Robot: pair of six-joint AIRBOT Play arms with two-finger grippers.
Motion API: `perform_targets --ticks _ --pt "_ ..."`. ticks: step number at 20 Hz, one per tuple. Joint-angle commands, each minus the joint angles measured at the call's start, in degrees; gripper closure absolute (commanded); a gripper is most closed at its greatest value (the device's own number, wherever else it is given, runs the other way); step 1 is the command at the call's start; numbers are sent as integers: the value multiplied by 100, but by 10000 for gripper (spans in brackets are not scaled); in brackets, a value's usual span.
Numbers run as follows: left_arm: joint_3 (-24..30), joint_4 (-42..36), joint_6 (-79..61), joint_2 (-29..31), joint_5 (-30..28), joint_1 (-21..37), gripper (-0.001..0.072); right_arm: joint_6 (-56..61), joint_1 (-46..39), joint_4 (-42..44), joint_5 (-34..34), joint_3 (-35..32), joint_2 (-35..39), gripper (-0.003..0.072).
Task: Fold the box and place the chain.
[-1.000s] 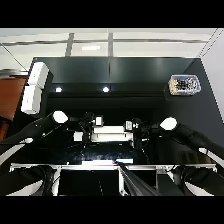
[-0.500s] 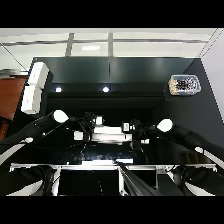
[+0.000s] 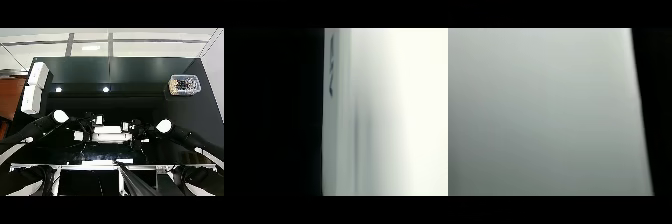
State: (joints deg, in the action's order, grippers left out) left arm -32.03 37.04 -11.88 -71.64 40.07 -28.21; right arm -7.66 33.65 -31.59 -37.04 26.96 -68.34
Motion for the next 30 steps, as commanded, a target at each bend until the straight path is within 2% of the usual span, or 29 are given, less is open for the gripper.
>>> perform_targets --ticks 1,21,22,23,30 --pt "-4 4 -7 -2 2 4 678 39 7 -20 24 0 -2 94" --pt "-7 2 13 -2 -44 0 678 66 4 -59 28 0 -4 98" --pt "-7 0 13 -2 -61 0 678 66 4 -59 28 0 -4 185" --pt "-7 0 13 -2 -59 0 678 66 4 -59 28 0 -4 208" --pt "-7 0 17 -2 -70 2 677 66 4 -61 28 0 -4 209"
